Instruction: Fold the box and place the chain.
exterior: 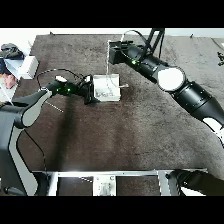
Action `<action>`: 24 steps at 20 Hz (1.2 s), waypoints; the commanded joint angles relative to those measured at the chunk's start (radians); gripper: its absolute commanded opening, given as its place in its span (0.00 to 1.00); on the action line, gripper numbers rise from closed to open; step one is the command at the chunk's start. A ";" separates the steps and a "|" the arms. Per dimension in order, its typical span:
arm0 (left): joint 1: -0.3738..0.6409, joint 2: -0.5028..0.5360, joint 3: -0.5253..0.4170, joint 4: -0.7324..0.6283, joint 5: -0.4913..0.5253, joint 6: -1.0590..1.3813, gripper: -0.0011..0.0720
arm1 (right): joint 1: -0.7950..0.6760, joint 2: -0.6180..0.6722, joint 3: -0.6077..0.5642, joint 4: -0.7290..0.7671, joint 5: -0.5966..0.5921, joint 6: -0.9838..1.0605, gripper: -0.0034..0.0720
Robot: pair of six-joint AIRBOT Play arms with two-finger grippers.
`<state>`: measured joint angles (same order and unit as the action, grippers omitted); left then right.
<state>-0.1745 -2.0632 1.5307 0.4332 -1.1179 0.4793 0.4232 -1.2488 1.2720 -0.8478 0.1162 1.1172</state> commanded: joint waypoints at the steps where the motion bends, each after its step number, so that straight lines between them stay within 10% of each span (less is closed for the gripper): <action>1: 0.001 0.001 0.001 0.000 0.000 0.000 0.65 | 0.033 -0.046 0.061 -0.048 -0.019 0.000 0.03; 18: 0.001 0.001 0.001 0.000 0.000 0.000 0.65 | -0.004 -0.110 0.190 -0.179 -0.034 0.000 0.03; 24: 0.001 0.001 0.001 0.000 0.000 0.000 0.65 | -0.055 -0.113 0.174 -0.181 0.142 0.000 0.03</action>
<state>-0.1745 -2.0632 1.5307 0.4332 -1.1179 0.4793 0.3908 -1.3590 1.4532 -1.0203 0.1551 1.1172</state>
